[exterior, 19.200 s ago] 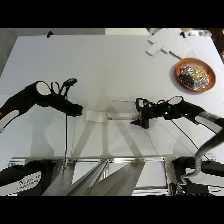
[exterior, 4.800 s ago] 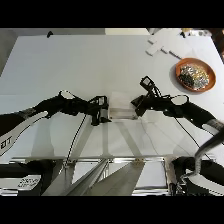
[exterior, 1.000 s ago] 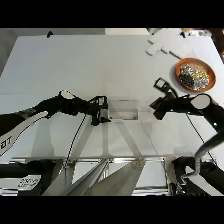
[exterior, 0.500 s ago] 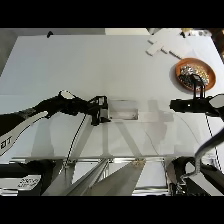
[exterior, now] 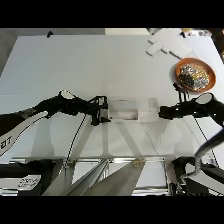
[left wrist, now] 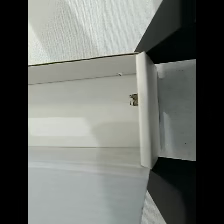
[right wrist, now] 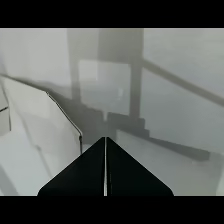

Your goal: Fold the box and place the chain.

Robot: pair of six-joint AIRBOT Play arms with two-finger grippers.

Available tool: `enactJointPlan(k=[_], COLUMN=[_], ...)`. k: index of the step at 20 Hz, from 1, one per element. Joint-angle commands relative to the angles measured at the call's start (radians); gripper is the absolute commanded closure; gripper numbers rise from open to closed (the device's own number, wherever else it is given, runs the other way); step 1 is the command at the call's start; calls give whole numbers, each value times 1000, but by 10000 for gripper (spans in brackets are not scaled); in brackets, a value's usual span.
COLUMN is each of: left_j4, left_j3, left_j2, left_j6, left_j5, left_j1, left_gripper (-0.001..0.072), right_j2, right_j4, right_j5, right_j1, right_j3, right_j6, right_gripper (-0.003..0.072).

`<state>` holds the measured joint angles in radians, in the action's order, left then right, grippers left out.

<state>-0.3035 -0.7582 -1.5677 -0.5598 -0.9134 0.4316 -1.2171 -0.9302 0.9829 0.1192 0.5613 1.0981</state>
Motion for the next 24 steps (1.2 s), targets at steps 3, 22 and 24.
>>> enactJointPlan(k=[3, 22, 24], left_j4=[0, 0, 0], left_j3=[0, 0, 0], left_j2=[-1, -1, -1], left_j6=[0, 0, 0], left_j5=[0, 0, 0], left_j1=[0, 0, 0], left_gripper=[641, 641, 641], right_j2=[-41, 71, 71], right_j4=[234, 333, 332], right_j5=[73, 36, -19], right_j1=[-72, -161, -207], right_j3=[0, 0, 0], right_j6=[-201, -226, -190], right_gripper=[670, 161, 162])
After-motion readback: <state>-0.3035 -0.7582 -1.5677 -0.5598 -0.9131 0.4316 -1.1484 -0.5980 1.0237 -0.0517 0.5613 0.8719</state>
